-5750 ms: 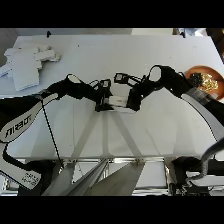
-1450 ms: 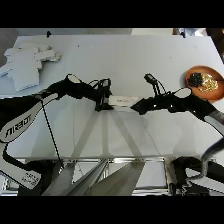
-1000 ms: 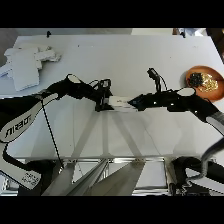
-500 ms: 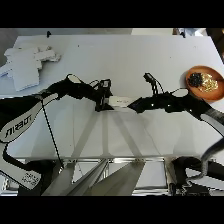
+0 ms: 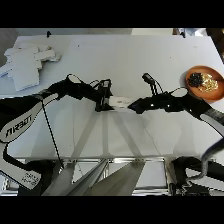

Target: Fold the box and place the chain.

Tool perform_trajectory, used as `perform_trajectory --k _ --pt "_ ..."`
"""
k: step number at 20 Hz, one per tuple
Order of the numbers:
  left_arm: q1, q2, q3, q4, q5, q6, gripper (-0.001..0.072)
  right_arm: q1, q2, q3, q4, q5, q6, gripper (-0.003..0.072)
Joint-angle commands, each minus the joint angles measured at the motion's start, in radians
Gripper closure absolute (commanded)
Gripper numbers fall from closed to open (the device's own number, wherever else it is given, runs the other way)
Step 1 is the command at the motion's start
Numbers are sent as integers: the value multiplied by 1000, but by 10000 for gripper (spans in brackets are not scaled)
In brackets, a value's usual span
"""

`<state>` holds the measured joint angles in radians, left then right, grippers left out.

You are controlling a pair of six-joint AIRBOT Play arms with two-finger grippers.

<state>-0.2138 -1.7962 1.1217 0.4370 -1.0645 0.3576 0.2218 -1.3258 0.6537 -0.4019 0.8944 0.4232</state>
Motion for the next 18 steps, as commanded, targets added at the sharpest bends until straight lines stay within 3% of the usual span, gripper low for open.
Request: perform_trajectory --k 1,5,7,10,13,18 --pt "0 0 1 1 6 5 365 0 66 3 227 -2 -190 676" --pt "0 0 1 1 6 5 365 0 230 3 303 -90 -245 676" --pt "0 0 1 1 6 5 365 0 330 3 232 -198 -204 676" --pt "0 0 1 1 6 5 365 -33 462 3 -8 -356 32 677" --pt "0 0 1 1 6 5 365 -175 548 3 -311 -331 343 677" --pt "0 0 1 1 6 5 365 -410 558 3 -766 -104 703 676"
